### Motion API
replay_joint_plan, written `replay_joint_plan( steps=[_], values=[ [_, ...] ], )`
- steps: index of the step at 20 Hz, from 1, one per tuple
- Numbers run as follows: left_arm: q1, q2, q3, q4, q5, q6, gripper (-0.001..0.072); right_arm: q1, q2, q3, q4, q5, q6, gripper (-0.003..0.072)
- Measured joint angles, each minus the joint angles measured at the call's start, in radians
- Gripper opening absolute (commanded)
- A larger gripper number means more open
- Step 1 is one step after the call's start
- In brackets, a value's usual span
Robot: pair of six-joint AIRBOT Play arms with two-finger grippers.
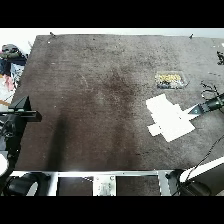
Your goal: Fold the box and place the chain.
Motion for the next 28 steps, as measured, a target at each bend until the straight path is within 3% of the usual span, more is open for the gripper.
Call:
replay_joint_plan(
  steps=[5,9,14,21,22,23,24,28],
  values=[
    [0.0,0.0,0.0,0.0,0.0,0.0,0.0011,0.038,0.073,-0.17,0.199,0.013,0.058,0.0011],
    [0.0,0.0,0.0,0.0,0.0,0.0,0.0012,0.129,0.158,-0.395,0.401,-0.074,0.095,0.001],
    [0.0,0.0,0.0,0.0,0.001,0.0,0.0012,0.368,0.208,-0.557,0.672,-0.261,0.074,0.001],
    [0.0,0.0,0.0,0.0,0.031,-0.002,0.0012,0.689,0.223,-0.559,0.853,-0.678,0.12,0.0009],
    [0.0,0.0,0.0,0.0,0.026,-0.003,0.0048,0.716,0.224,-0.55,0.858,-0.735,0.128,0.0009],
    [0.0,0.0,0.0,0.001,0.014,-0.003,0.0412,0.74,0.225,-0.541,0.858,-0.787,0.138,0.0009],
    [0.0,0.0,0.0,0.004,-0.005,-0.003,0.0613,0.761,0.226,-0.531,0.851,-0.827,0.15,0.001],
    [0.0,-0.016,0.016,0.016,-0.12,0.001,0.0613,0.83,0.227,-0.499,0.8,-0.933,0.177,0.0009]
  ],
)
